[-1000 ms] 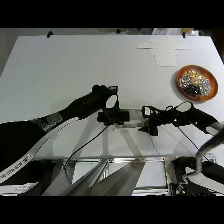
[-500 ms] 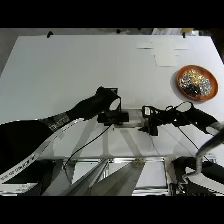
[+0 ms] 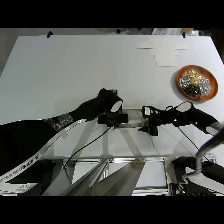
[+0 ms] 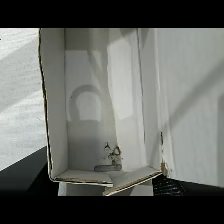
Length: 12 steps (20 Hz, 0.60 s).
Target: Fold the box and place the chain.
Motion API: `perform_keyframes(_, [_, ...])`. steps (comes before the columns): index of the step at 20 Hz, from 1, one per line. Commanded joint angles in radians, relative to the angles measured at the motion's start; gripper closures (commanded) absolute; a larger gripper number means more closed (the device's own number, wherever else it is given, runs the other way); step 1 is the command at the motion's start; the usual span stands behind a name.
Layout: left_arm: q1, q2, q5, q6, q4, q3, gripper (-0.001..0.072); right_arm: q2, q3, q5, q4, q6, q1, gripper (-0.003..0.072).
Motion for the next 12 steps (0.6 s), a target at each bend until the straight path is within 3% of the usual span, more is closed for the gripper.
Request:
perform_keyframes(1, [-0.002,-0.002,0.004,0.002,-0.006,0.000,0.0709,0.001,0.000,0.000,0.000,0.000,0.000,0.0320])
perform_keyframes(4, [-0.003,-0.002,0.005,-0.009,-0.005,0.000,0.0702,0.001,0.000,0.000,0.000,0.000,0.000,0.0320])
perform_keyframes(6, [-0.003,-0.002,0.004,-0.009,-0.005,0.000,0.0598,0.001,0.000,0.000,0.000,0.000,0.000,0.0320])
perform_keyframes(12, [0.000,0.000,-0.040,0.038,0.004,0.000,0.0596,0.001,0.000,0.000,0.000,0.000,0.000,0.0320])
